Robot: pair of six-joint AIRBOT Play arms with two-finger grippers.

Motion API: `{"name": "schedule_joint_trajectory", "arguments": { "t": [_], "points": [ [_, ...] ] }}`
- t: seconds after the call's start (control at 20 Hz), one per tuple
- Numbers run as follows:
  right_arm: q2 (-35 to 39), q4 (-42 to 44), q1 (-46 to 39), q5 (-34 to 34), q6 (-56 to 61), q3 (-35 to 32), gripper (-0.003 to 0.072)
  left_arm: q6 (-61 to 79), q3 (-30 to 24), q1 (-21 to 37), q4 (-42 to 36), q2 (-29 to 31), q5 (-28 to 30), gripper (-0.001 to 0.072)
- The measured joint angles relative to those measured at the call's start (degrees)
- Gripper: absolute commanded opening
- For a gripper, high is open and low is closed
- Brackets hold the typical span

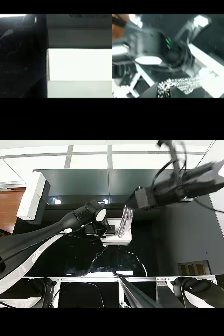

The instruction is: Fold the box and place the chain.

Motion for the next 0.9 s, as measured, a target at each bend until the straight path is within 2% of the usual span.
{"name": "schedule_joint_trajectory", "arguments": {
  "t": [0.3, 0.5, 0.55, 0.6, 0.65, 0.9],
  "points": [
    [0.0, -1.3, 0.2, -7.0, 0.7, -14.4, 0.0015, 0.0, 0.0, 0.0, 0.0, 0.0, 0.0, 0.0025],
    [0.0, -1.2, 1.5, -13.0, 1.6, -20.3, 0.0018, 0.0, 0.0, 0.0, 0.0, 0.0, 0.0, 0.0025],
    [-0.1, -1.2, 1.8, -14.2, 1.7, -21.0, 0.0043, 0.0, 0.0, 0.0, 0.0, 0.0, 0.0, 0.0025],
    [-0.2, -1.1, 2.1, -15.5, 2.2, -21.6, 0.0209, 0.0, 0.0, 0.0, 0.0, 0.0, 0.0, 0.0025],
    [-0.2, -0.5, 2.3, -16.6, 2.4, -21.9, 0.0265, 0.0, 0.0, 0.0, 0.0, 0.0, 0.0, 0.0025],
    [-0.2, -0.5, 2.4, -19.3, 3.1, -22.7, 0.0264, 0.0, 0.0, 0.0, 0.0, 0.0, 0.0, 0.0025]
  ]
}}
